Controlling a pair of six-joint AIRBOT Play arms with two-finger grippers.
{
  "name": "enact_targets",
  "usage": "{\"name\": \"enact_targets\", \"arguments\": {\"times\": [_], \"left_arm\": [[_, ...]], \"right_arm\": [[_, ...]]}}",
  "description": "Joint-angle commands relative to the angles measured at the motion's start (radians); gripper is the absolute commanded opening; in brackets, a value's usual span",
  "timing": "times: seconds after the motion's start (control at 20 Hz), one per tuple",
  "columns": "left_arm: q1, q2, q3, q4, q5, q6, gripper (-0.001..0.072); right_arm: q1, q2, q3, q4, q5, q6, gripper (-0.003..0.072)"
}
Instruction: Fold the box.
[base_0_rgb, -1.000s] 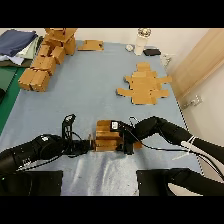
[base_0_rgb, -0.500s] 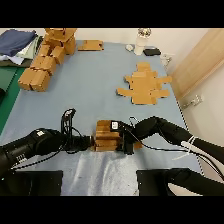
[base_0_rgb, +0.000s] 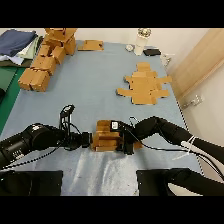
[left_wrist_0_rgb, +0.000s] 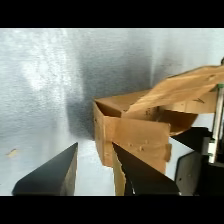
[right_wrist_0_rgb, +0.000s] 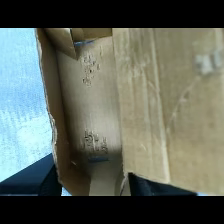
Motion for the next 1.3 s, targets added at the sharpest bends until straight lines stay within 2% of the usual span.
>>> {"name": "enact_targets", "arguments": {"times": [0.0,0.05,0.25,0.55,0.6,0.8,0.95,1.25], "left_arm": [[0.002,0.0,0.002,-0.116,0.016,0.113,0.0398],[0.002,-0.004,0.002,-0.137,0.016,0.132,0.0487],[0.002,-0.032,0.002,-0.152,0.019,0.145,0.0486],[0.002,-0.045,0.003,-0.16,0.088,0.147,0.0503],[-0.001,-0.045,0.005,-0.171,0.071,0.164,0.0604],[-0.027,-0.05,0.007,-0.176,0.057,0.177,0.0605],[-0.037,-0.101,0.013,-0.174,0.055,0.177,0.0604],[-0.056,-0.185,0.097,-0.143,0.029,0.176,0.0604]], "right_arm": [[0.001,0.0,0.0,0.0,0.0,0.0,0.047],[0.001,0.0,0.0,0.0,0.0,0.0,0.047],[0.001,0.0,0.0,0.0,0.0,0.0,0.047],[0.001,0.0,0.0,0.0,0.0,0.0,0.047],[0.001,0.0,0.0,0.0,0.0,0.0,0.047],[0.001,0.0,0.0,0.0,0.0,0.0,0.047],[0.001,0.0,0.0,0.0,0.0,0.0,0.047],[0.001,0.0,0.0,0.0,0.0,0.0,0.047]]}}
